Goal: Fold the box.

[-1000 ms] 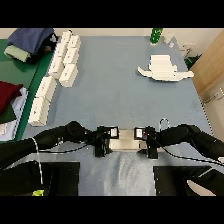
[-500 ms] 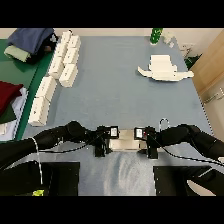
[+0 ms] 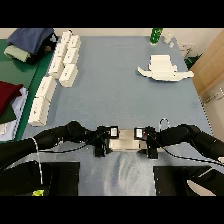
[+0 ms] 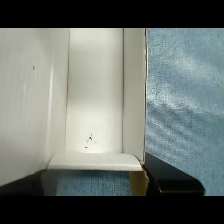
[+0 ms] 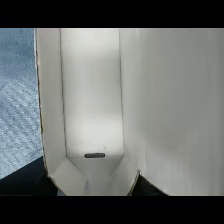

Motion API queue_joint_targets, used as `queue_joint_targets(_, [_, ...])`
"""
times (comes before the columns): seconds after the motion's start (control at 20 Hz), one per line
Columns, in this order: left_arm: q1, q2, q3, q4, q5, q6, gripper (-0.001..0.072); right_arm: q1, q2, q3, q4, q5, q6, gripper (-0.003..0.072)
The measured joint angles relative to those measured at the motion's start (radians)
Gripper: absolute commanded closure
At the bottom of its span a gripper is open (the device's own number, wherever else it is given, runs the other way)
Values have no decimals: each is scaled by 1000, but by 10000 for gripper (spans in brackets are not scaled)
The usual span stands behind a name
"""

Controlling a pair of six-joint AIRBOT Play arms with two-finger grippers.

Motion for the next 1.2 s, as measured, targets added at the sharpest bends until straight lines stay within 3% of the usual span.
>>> queue_joint_targets(0.3, [0,0,0,0,0,0,193,0,0,0,0,0,0,144])
queue_joint_targets(0.35, [0,0,0,0,0,0,193,0,0,0,0,0,0,113])
queue_joint_targets(0.4, [0,0,0,0,0,0,192,0,0,0,-1,0,1,-8])
queue_joint_targets(0.45, [0,0,0,0,0,0,193,1,2,1,-6,-6,7,-34])
queue_joint_targets(0.75, [0,0,0,0,0,-1,192,-1,57,35,-148,-51,233,-34])
queue_joint_targets(1.05, [0,0,0,0,0,0,193,0,177,105,-331,-248,597,-32])
queue_joint_targets(1.1, [0,0,0,0,0,0,193,0,199,123,-338,-284,709,-4])
queue_joint_targets(1.15, [0,0,0,0,0,0,193,0,218,139,-334,-319,812,104])
queue_joint_targets(1.2, [0,0,0,0,0,0,193,0,237,153,-307,-351,917,120])
